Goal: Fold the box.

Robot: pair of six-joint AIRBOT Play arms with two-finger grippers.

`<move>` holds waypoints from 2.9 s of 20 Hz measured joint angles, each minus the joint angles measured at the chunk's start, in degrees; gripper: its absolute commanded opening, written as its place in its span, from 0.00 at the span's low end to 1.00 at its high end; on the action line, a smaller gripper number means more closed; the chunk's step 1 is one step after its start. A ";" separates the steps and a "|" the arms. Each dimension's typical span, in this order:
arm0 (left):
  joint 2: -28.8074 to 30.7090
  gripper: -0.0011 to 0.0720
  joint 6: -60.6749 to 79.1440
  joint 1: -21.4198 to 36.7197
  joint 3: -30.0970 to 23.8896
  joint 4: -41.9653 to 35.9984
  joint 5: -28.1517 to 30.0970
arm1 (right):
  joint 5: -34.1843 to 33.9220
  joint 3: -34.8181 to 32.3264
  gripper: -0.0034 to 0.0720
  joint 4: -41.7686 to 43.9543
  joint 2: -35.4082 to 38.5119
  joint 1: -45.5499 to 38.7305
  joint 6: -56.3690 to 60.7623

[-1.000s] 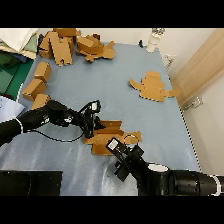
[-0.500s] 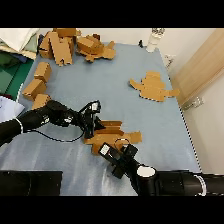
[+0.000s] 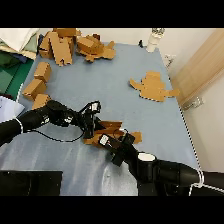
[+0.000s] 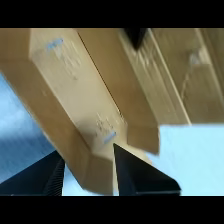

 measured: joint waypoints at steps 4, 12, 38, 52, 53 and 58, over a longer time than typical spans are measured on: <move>-0.02 0.03 0.00 0.00 0.00 0.00 -0.07 | 6.03 -0.17 0.65 5.09 3.63 -6.21 -9.97; -0.02 0.03 0.00 0.00 0.00 0.00 -0.31 | 7.78 -3.37 0.65 35.12 11.47 -19.12 -46.80; -0.02 0.03 0.00 0.00 0.00 -0.02 -2.84 | 5.73 -1.05 0.65 55.95 11.30 -33.86 -83.67; -0.02 0.03 0.02 0.00 0.00 -0.02 -2.91 | 5.35 -1.05 1.00 55.87 10.78 -33.88 -81.70; -0.02 0.03 0.02 0.00 0.00 -0.02 -2.91 | 5.70 -1.05 1.00 55.49 10.56 -33.90 -81.72; -0.02 0.03 0.02 0.00 0.00 -0.04 -2.91 | 6.58 -1.01 1.00 56.72 7.76 -33.92 -87.34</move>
